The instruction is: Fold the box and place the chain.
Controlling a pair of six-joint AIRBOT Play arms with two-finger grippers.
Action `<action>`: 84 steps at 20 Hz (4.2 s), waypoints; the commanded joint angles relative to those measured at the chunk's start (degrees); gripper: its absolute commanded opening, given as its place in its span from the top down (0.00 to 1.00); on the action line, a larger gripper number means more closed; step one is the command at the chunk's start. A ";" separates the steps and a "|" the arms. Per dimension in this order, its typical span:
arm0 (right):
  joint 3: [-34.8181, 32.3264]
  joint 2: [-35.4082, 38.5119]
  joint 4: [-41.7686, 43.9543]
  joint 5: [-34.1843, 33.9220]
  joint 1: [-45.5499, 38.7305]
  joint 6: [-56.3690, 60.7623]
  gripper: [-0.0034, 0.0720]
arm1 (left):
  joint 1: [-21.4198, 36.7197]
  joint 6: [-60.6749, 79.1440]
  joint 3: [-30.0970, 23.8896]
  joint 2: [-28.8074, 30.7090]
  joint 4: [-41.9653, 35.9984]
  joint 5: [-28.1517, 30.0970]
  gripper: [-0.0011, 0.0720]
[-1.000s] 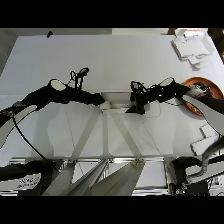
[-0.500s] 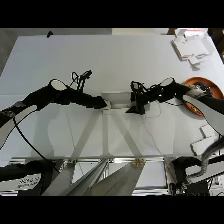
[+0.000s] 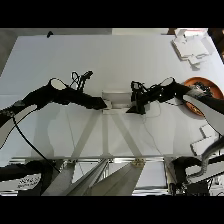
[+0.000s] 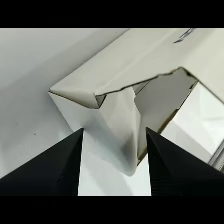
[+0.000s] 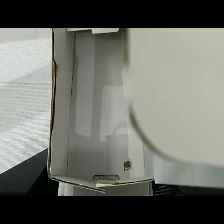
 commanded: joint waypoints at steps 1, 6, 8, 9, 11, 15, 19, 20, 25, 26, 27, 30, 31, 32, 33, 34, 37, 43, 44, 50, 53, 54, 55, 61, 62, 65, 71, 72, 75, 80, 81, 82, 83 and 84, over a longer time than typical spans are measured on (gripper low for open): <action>0.04 0.00 0.07 -0.09 0.02 0.11 0.37 | -0.04 -0.04 0.09 0.04 -0.11 -1.36 0.45; 0.04 0.00 0.07 -0.07 0.02 0.11 0.37 | -0.04 -3.28 0.09 0.02 2.03 0.92 0.45; 0.04 0.00 0.07 -0.07 0.02 0.11 0.37 | -0.04 -5.27 0.09 0.02 3.89 2.45 0.45; 0.04 0.00 0.07 -0.09 0.02 0.11 0.37 | -0.04 -6.14 0.09 0.02 4.09 2.71 0.45; 0.04 0.00 0.07 -0.07 0.02 0.11 0.37 | -0.13 -6.27 0.09 0.02 4.61 2.78 0.45; 0.04 0.00 0.07 -0.07 0.02 0.11 0.37 | -1.79 -12.44 1.40 0.02 14.01 4.94 0.46; 0.04 0.00 0.07 -0.09 0.02 0.11 0.37 | -3.30 -19.21 4.59 0.02 20.90 5.18 0.46; 0.04 0.00 0.07 -0.09 0.02 0.11 0.37 | -3.65 -19.23 5.25 0.02 21.16 5.20 0.46; 0.04 0.00 0.07 -0.07 0.02 0.11 0.37 | -6.25 -27.71 6.34 0.00 30.73 3.63 0.46; 0.04 0.00 0.07 -0.07 0.02 0.11 0.37 | -6.62 -29.86 6.34 0.00 33.14 2.80 0.46; 0.04 0.00 0.07 -0.07 0.02 0.11 0.37 | -6.95 -32.24 6.34 0.00 35.06 2.29 0.46; 0.04 0.00 0.07 -0.07 0.02 0.11 0.37 | -7.98 -34.77 7.04 -0.02 36.48 1.88 0.46; 0.04 0.00 0.07 -0.07 0.02 0.11 0.37 | -8.50 -35.01 7.76 -0.02 36.48 1.73 0.46; 0.04 0.00 0.07 -0.09 0.02 0.11 0.37 | -9.07 -35.71 8.66 -0.04 36.54 1.70 0.46; 0.04 0.00 0.07 -0.09 0.02 0.11 0.37 | -9.55 -36.15 9.60 -0.07 36.79 1.68 0.46; 0.04 0.00 0.07 -0.07 0.02 0.11 0.37 | -10.03 -37.05 10.51 -0.13 37.46 1.40 0.46; 0.04 0.00 0.07 -0.07 0.02 0.11 0.37 | -11.23 -42.73 13.25 -1.42 42.34 -3.61 0.45; 0.04 0.00 0.07 -0.09 0.02 0.11 0.37 | -13.86 -46.99 16.61 -5.90 45.22 -7.39 0.44; 0.04 0.00 0.07 -0.09 0.00 0.11 0.37 | -14.29 -48.94 17.64 -6.64 47.39 -8.48 0.44; 0.04 0.00 0.07 -0.07 0.02 0.11 0.37 | -15.78 -53.33 18.67 -8.13 50.38 -9.18 0.44; 0.04 0.00 0.07 -0.09 0.02 0.11 0.37 | -16.11 -57.13 18.67 -8.22 50.31 -8.37 0.44; 0.04 0.00 0.07 -0.07 0.02 0.11 0.37 | -16.26 -58.29 18.67 -8.22 49.99 -8.04 0.45; 0.04 0.00 0.07 -0.07 0.02 0.11 0.37 | -16.48 -59.41 18.67 -8.22 49.92 -7.72 0.46; 0.04 0.00 0.07 -0.09 0.02 0.11 0.37 | -17.79 -63.06 18.67 -8.61 46.88 -3.76 0.73; 0.04 0.00 0.07 -0.09 0.02 0.11 0.37 | -17.92 -63.06 18.67 -8.83 46.75 -3.78 0.78; 0.04 0.00 0.07 -0.09 0.02 0.11 0.37 | -18.38 -63.06 18.67 -10.03 45.46 -4.17 0.80; 0.04 0.00 0.07 -0.07 0.02 0.11 0.37 | -18.73 -62.58 18.67 -10.93 45.27 -4.42 0.98; 0.04 0.00 0.07 -0.09 0.02 0.11 0.37 | -18.73 -62.12 18.67 -10.93 45.33 -4.59 0.98; 0.04 0.00 0.07 -0.07 0.02 0.11 0.37 | -18.69 -60.94 18.67 -10.58 45.31 -4.70 0.96; 0.04 0.00 0.07 -0.09 0.02 0.11 0.37 | -18.56 -61.33 18.67 -8.90 43.87 -4.72 0.49; 0.04 0.00 0.07 -0.07 0.02 0.11 0.37 | -18.58 -61.33 18.67 -8.35 43.74 -4.79 0.49; 0.04 0.00 0.07 -0.09 0.02 0.11 0.37 | -18.58 -61.29 18.67 -7.72 43.47 -5.05 0.49; 0.04 0.00 0.07 -0.07 0.02 0.11 0.37 | -18.58 -61.29 18.67 -6.99 43.43 -5.38 0.49; 0.04 0.00 0.07 -0.07 0.02 0.11 0.37 | -18.58 -61.16 18.67 -6.12 43.45 -5.88 0.49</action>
